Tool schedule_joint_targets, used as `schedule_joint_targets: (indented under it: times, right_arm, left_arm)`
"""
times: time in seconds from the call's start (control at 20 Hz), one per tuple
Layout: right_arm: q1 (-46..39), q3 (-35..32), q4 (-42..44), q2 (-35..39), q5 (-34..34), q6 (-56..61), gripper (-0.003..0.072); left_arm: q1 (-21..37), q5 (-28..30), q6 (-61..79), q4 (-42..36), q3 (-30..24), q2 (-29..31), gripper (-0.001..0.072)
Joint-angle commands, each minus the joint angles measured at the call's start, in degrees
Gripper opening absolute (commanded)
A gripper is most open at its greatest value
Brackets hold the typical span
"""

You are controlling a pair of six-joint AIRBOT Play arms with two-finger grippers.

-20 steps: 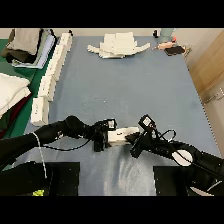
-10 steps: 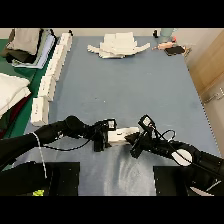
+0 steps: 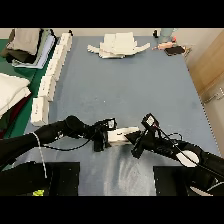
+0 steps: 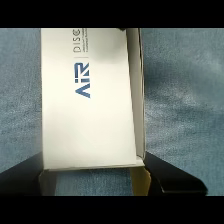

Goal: Fold the box.

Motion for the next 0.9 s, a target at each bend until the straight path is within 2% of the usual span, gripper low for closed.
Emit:
schedule_joint_targets:
  times: [0.0,0.25,0.35,0.5,0.6,0.7,0.85]
  right_arm:
    - [-0.28,0.17,-1.77,0.63,-0.39,0.00,0.0001]
    - [-4.15,4.17,-7.10,0.07,2.10,1.62,0.0001]
    - [-9.81,7.65,-15.76,-2.21,8.55,9.68,0.0002]
    - [-18.67,14.86,-36.61,-7.69,22.60,28.02,0.0001]
    - [-22.95,21.38,-47.10,-11.58,31.78,37.05,0.0002]
    - [-25.53,28.15,-49.29,-15.08,38.84,43.60,0.0002]
    - [-26.62,35.56,-49.27,-19.58,44.26,50.01,0.0002]
  left_arm:
    - [0.00,0.02,0.11,0.09,0.04,0.00,0.0615]
    - [0.00,0.02,0.09,0.11,0.04,0.00,0.0615]
    - [0.00,0.02,0.11,0.11,0.04,0.00,0.0615]
    - [0.00,0.02,0.09,0.11,0.04,0.00,0.0615]
    - [0.00,0.02,0.09,0.09,0.04,0.00,0.0615]
    - [0.00,0.02,0.09,0.09,0.04,0.00,0.0615]
    - [0.00,0.04,0.11,0.09,0.04,0.00,0.0615]
